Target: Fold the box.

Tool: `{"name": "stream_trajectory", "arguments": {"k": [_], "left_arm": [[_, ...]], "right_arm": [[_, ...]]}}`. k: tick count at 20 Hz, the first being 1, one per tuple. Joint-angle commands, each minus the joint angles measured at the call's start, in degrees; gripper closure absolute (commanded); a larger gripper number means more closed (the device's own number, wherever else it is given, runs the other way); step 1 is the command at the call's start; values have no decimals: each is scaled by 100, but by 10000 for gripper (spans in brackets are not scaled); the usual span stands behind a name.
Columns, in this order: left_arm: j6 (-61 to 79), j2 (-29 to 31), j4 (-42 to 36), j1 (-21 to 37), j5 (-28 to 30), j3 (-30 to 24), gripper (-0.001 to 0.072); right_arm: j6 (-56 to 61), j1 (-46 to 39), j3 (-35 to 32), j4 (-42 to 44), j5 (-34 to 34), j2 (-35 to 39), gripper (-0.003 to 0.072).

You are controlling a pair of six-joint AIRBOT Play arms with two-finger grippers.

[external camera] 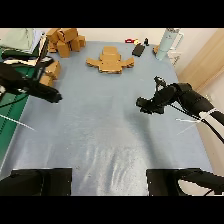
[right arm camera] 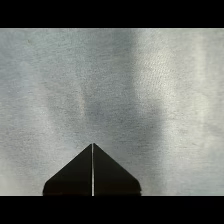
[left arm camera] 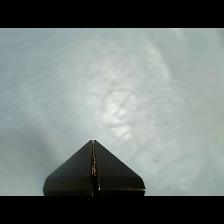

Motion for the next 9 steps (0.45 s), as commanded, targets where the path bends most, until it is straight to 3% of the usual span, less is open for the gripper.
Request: {"name": "stream_trajectory", "arguments": {"k": [1,5,9], "left_arm": [[-796,-127,48,-1086,520,4,696],[-863,-468,35,-1698,962,4,696],[-863,-483,11,-1871,960,4,696]], "right_arm": [[2,0,7,0,-2,0,680],[0,0,7,0,-2,0,680],[2,0,7,0,-2,0,680]]}}
